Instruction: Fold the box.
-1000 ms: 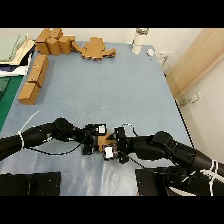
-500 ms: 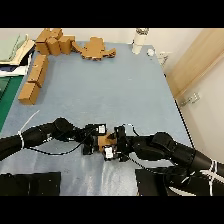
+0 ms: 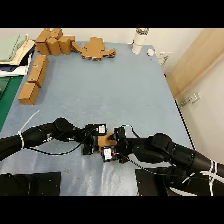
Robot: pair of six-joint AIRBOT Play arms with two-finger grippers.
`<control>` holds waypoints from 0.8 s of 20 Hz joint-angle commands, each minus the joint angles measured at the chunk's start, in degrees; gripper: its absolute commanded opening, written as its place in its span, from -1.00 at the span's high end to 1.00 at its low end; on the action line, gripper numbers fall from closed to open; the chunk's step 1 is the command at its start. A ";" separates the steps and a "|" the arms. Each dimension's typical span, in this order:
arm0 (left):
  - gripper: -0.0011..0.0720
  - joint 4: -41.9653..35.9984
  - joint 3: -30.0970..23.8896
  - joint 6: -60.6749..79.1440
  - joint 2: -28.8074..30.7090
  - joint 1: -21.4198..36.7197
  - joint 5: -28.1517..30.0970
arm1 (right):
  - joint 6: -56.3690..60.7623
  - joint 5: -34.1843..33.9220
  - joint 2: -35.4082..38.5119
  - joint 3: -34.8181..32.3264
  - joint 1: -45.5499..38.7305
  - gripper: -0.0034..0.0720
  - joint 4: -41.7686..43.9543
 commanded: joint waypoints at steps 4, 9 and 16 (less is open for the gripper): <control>-0.29 0.00 0.02 0.00 0.02 0.00 0.02 | 17.46 -0.09 -0.92 -0.02 5.53 -0.25 -15.15; -0.29 0.00 0.02 0.00 0.02 0.02 0.02 | 30.27 0.22 -1.57 0.00 9.29 -0.24 -27.93; -0.29 0.00 0.02 0.00 0.02 0.02 0.02 | 35.60 -0.37 -1.62 0.00 11.15 -0.17 -32.44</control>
